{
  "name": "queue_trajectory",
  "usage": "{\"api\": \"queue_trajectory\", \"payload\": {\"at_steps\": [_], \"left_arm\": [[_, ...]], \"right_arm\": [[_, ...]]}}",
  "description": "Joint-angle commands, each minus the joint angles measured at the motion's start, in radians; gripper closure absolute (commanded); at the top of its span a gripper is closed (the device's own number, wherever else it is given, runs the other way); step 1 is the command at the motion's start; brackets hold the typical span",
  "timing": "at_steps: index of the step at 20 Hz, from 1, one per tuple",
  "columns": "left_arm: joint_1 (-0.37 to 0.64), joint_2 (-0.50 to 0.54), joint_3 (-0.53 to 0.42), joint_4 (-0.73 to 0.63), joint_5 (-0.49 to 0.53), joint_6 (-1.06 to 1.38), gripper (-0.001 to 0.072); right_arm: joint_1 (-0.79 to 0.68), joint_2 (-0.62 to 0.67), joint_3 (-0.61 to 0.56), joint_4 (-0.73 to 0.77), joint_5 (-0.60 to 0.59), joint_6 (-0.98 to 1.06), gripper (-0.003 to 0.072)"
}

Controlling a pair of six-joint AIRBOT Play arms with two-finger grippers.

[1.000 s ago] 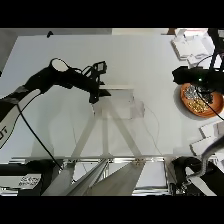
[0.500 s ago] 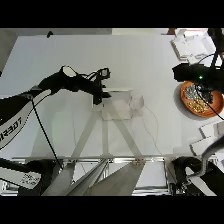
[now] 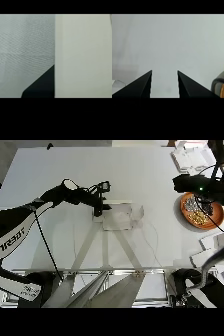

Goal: Fold the box and place the chain.

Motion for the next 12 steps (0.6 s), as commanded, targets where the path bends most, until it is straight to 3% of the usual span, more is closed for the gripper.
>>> {"api": "queue_trajectory", "payload": {"at_steps": [1, 12], "left_arm": [[-0.001, -0.001, -0.001, 0.004, -0.055, 0.043, 0.0704], [0.000, -0.001, -0.001, 0.005, -0.053, 0.043, 0.0695]], "right_arm": [[0.000, 0.001, 0.001, 0.001, -0.034, 0.000, 0.0328], [0.000, 0.001, 0.001, 0.033, -0.102, 0.000, 0.0329]]}}
